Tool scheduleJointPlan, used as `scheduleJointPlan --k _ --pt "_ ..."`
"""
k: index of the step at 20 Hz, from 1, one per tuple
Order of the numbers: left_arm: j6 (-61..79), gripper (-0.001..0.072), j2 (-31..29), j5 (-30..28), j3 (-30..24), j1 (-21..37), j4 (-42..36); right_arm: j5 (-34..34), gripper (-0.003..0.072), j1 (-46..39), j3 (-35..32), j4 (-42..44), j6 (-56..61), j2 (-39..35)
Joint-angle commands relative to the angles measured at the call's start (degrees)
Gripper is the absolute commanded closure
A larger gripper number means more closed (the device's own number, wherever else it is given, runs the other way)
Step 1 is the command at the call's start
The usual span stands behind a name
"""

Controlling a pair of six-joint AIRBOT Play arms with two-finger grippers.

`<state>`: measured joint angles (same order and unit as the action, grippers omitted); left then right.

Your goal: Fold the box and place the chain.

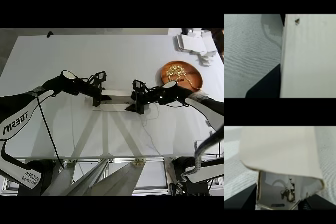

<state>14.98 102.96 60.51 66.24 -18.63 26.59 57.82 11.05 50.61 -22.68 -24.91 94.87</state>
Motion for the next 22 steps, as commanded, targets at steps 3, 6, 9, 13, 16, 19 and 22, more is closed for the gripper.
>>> scheduleJointPlan --k 3,6,9,13,16,19,22 --pt "0.02 0.0616 0.0 0.55 -0.02 0.0 -0.02 0.0 0.0289 0.07 0.04 0.02 0.0 0.02" --pt "0.02 0.0431 -0.31 0.55 -0.02 0.11 0.11 0.0 0.0289 0.07 0.04 0.02 0.0 0.02" --pt "0.0 0.0431 -1.9 1.36 -0.02 0.28 2.05 0.0 0.0289 0.07 0.04 0.02 0.0 0.02" --pt "-0.02 0.0431 -4.98 5.07 -0.02 2.69 7.74 0.0 0.0289 0.07 0.04 0.02 0.0 0.02" --pt "-0.04 0.0431 -8.31 8.22 -0.04 5.25 12.02 0.0 0.0289 0.07 0.04 0.02 0.0 0.02" --pt "-0.02 0.0432 -13.25 12.28 -0.04 6.6 15.74 0.0 0.0289 0.07 0.04 0.02 0.0 0.02" --pt "-2.25 0.044 -17.57 14.32 -0.04 6.62 19.82 0.0 0.0289 0.07 0.04 0.02 0.0 0.02"
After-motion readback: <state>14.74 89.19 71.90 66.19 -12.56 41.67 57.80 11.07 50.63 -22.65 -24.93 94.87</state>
